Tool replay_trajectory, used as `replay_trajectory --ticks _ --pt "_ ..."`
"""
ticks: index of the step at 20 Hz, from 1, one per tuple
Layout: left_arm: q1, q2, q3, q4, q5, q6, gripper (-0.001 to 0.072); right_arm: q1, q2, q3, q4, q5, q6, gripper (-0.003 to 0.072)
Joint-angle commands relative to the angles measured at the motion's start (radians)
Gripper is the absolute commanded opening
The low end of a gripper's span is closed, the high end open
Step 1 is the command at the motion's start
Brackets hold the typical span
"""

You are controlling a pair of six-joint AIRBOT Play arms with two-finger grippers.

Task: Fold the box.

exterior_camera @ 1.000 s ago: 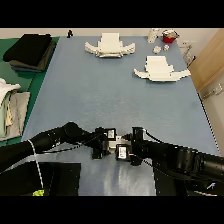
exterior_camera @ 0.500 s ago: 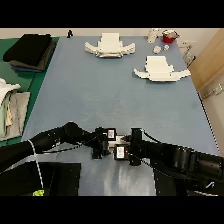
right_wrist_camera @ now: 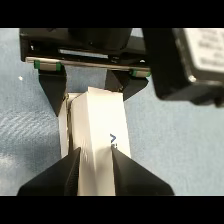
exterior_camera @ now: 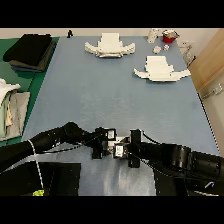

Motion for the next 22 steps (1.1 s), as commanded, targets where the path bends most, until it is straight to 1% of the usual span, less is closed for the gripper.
replay_trajectory --ticks 1,2,3,4,5,10,15,16,17,18,19,21,22 --pt "0.000 0.000 0.000 -0.001 0.001 -0.001 0.0509 0.001 -0.001 -0.001 0.016 -0.005 -0.006 0.0278" --pt "0.000 0.000 0.000 -0.001 0.001 -0.001 0.0509 0.001 0.000 -0.001 0.016 -0.008 -0.006 0.0280" --pt "0.000 0.000 0.000 -0.001 0.001 -0.001 0.0509 0.001 0.000 -0.001 0.016 -0.008 -0.006 0.0307" --pt "0.000 0.000 0.000 -0.001 0.001 -0.001 0.0508 0.001 0.002 0.000 0.021 -0.008 -0.006 0.0371" --pt "0.000 0.000 0.000 -0.001 0.001 -0.001 0.0509 0.001 0.004 0.000 0.027 -0.008 -0.006 0.0453" --pt "0.000 0.000 0.000 -0.001 0.001 -0.001 0.0508 0.002 0.014 0.000 0.039 -0.002 -0.006 0.0457" --pt "0.000 0.000 0.000 -0.001 0.001 -0.001 0.0509 -0.001 0.142 -0.001 0.060 -0.029 0.016 0.0455" --pt "0.000 0.000 0.000 -0.001 0.001 -0.001 0.0509 -0.003 0.166 -0.001 0.060 -0.032 0.068 0.0426" --pt "0.000 0.000 0.000 -0.001 0.001 -0.001 0.0509 -0.010 0.182 -0.005 0.061 -0.030 0.135 0.0320" --pt "0.000 0.000 0.000 -0.001 0.001 -0.001 0.0509 -0.017 0.196 -0.023 0.058 -0.006 0.206 0.0071" --pt "0.000 0.000 0.000 -0.001 0.001 -0.001 0.0508 -0.027 0.206 -0.055 0.058 0.051 0.289 0.0004" --pt "0.000 0.000 0.000 -0.001 0.001 -0.001 0.0508 -0.050 0.216 -0.150 0.060 0.238 0.489 0.0004" --pt "0.000 0.000 0.000 -0.001 0.001 -0.001 0.0509 -0.053 0.215 -0.197 0.060 0.327 0.551 0.0004"
